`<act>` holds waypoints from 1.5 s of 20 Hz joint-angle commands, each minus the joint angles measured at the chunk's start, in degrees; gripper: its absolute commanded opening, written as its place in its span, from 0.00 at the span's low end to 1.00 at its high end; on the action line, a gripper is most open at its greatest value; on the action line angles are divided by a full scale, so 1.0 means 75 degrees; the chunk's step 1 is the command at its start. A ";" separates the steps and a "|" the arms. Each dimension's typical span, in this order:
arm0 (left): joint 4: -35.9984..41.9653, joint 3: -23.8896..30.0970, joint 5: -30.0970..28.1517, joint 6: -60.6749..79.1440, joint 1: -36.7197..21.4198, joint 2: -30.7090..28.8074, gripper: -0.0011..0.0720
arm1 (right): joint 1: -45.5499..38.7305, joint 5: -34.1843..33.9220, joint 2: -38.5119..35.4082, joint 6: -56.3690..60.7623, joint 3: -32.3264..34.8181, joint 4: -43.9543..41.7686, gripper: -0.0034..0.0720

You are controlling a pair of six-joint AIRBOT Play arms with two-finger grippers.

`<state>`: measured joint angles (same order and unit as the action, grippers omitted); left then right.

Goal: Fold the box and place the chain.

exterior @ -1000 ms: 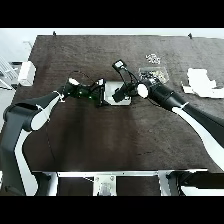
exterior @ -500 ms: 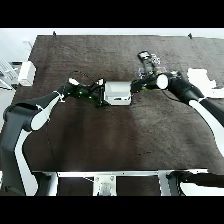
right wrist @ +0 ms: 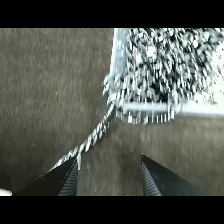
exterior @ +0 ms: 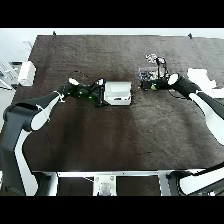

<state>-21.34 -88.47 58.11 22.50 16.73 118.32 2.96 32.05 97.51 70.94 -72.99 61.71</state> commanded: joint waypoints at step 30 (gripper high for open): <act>0.0000 0.0000 0.0000 0.0000 -0.0003 0.0000 0.41 | 0.1142 0.1201 -0.5053 -0.1722 -0.1172 -0.0906 0.06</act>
<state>-21.34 -88.47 58.08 22.52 16.73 118.34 8.27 42.65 64.66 57.98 -81.71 53.21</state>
